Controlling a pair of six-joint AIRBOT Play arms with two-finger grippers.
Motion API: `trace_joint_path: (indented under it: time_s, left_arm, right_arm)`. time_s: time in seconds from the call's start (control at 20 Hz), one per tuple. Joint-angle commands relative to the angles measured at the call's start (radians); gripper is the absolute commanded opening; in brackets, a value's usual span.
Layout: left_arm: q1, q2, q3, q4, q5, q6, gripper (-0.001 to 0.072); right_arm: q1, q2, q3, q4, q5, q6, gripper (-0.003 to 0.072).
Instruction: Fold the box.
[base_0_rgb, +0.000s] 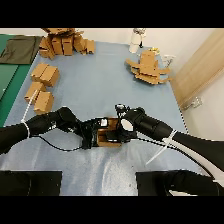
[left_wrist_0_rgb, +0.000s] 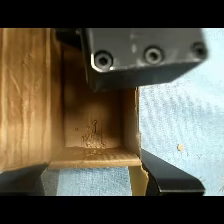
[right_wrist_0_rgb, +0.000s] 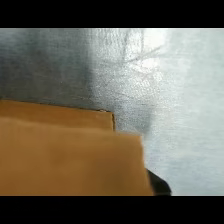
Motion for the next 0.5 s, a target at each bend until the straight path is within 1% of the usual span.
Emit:
trace_joint_path:
  time_s: [0.0, 0.1, 0.2, 0.35, 0.4, 0.45]
  left_arm:
    - [0.001, 0.0, 0.0, 0.001, -0.001, 0.0, 0.0314]
    - [0.001, 0.0, 0.0, 0.001, -0.001, 0.0, 0.0314]
    - [0.001, 0.0, 0.0, 0.001, -0.001, 0.0, 0.0314]
    - [0.001, 0.0, 0.0, 0.001, -0.002, 0.0, 0.0314]
    - [0.001, 0.0, 0.0, 0.001, -0.001, 0.0, 0.0314]
    - [0.001, 0.0, 0.0, 0.001, -0.001, 0.0, 0.0314]
  right_arm:
    - [-0.001, 0.008, 0.041, -0.019, 0.046, -0.002, 0.0312]
    - [-0.002, 0.02, 0.062, -0.069, 0.083, -0.002, 0.0312]
    - [-0.011, 0.038, 0.069, -0.09, 0.126, 0.009, 0.0387]
    - [-0.016, 0.09, 0.069, -0.089, 0.134, 0.029, 0.0386]
    - [-0.016, 0.116, 0.069, -0.089, 0.137, 0.034, 0.0359]
    - [-0.016, 0.143, 0.069, -0.09, 0.151, 0.047, 0.0172]
